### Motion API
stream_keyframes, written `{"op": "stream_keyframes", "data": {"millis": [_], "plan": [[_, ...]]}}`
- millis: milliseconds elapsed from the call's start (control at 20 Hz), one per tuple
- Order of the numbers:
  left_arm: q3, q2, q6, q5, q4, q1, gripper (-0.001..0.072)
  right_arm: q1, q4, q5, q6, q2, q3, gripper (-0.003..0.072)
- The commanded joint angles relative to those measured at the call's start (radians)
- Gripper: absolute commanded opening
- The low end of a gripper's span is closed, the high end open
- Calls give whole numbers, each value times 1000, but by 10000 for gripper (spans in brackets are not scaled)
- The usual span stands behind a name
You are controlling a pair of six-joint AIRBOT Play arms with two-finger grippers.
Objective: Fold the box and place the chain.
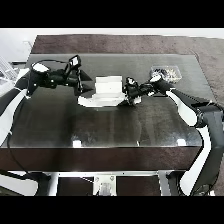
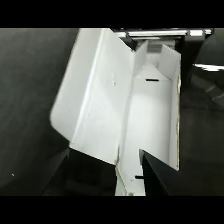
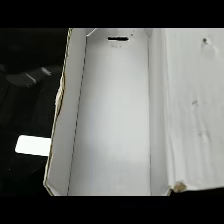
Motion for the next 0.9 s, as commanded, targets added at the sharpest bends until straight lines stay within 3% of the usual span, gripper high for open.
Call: {"op": "stream_keyframes", "data": {"millis": [0,50,150,850], "plan": [[1,-25,-81,-29,158,-11,509,0,1,0,1,0,0,586],[1,-40,-80,-27,171,-15,510,0,1,0,1,0,0,586],[1,-63,-79,-24,182,-17,673,0,0,0,1,0,0,586],[1,-117,-63,17,209,-34,650,0,0,0,1,0,0,586]]}}
